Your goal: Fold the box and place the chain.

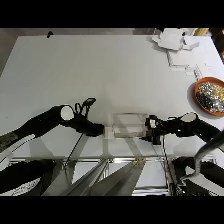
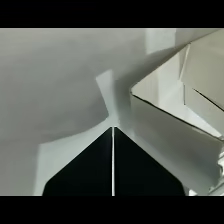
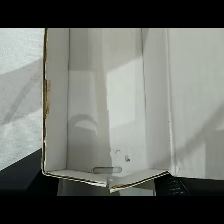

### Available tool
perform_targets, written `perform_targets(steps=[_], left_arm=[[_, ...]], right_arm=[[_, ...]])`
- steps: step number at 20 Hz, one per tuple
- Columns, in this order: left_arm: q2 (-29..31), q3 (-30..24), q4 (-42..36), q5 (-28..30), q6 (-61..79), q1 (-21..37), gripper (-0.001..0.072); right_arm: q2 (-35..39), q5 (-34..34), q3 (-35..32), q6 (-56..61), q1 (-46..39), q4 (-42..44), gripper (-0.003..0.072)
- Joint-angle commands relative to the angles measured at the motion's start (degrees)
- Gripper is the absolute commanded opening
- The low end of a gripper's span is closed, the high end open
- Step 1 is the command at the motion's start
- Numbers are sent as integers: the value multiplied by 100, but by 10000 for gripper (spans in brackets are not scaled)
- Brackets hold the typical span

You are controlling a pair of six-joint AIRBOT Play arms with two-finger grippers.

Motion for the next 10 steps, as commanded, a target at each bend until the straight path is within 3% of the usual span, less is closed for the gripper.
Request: perform_targets(steps=[1,7,9,10], left_arm=[[-146,-9,-721,103,203,-216,3],[389,63,-931,363,219,-382,16],[472,83,-938,509,74,-426,109],[487,94,-942,570,33,-455,115]], right_arm=[[4,0,7,2,2,0,403],[4,2,7,2,2,2,403],[4,0,7,2,2,2,403],[4,0,7,2,2,2,403]])
